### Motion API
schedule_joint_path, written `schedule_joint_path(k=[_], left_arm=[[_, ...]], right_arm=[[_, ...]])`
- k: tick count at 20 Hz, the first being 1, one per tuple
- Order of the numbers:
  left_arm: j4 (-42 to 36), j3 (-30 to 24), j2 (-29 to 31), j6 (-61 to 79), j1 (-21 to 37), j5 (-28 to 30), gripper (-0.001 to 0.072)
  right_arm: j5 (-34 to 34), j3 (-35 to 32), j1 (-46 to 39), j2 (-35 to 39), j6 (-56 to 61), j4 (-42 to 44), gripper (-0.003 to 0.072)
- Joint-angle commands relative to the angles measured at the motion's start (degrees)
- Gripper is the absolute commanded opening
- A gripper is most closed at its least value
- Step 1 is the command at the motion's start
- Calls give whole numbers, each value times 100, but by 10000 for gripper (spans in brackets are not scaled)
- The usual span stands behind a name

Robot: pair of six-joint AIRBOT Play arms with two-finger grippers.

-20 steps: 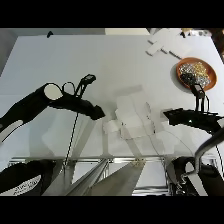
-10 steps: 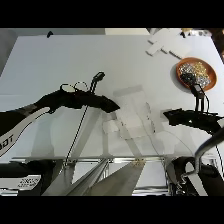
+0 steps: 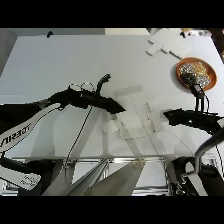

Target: Fold the box and place the chain.

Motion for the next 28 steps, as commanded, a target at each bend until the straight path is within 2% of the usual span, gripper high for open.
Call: schedule_joint_path(k=[1, 3, 6, 8, 9, 12, 15, 17, 22, 26, 28], left_arm=[[-81, 68, -122, 166, -195, -177, 502], [-9, 68, -131, 186, -273, -173, 469], [94, 72, -131, 179, -278, -160, 191], [151, 74, -120, 186, -275, -55, 44], [203, 74, -111, 212, -275, 11, 5], [411, 116, -20, 339, -275, 96, 5], [1567, 385, 210, 581, -280, 118, 5], [2415, 544, 498, 984, -304, 151, 5], [2570, 555, 1279, 1576, -308, 680, 5], [2579, 542, 1263, 1576, -352, 243, 4], [2581, 531, 1191, 1576, -448, 214, 3]], right_arm=[[-4, -2, 7, 4, -2, -2, 21], [-4, -2, 7, 2, -2, -2, 21], [11, -2, 7, 4, 0, -2, 21], [59, -2, 7, 4, 0, 2, 21], [81, -2, 7, 4, -2, 17, 21], [105, 7, 4, 9, -2, 155, 44], [258, 120, 7, 13, 0, 243, 231], [496, 372, 4, 20, 2, 264, 329], [1019, 1193, 4, 24, 24, 275, 341], [1058, 1338, 7, 24, 24, 234, 340], [1130, 1338, 7, 24, 22, 216, 340]])
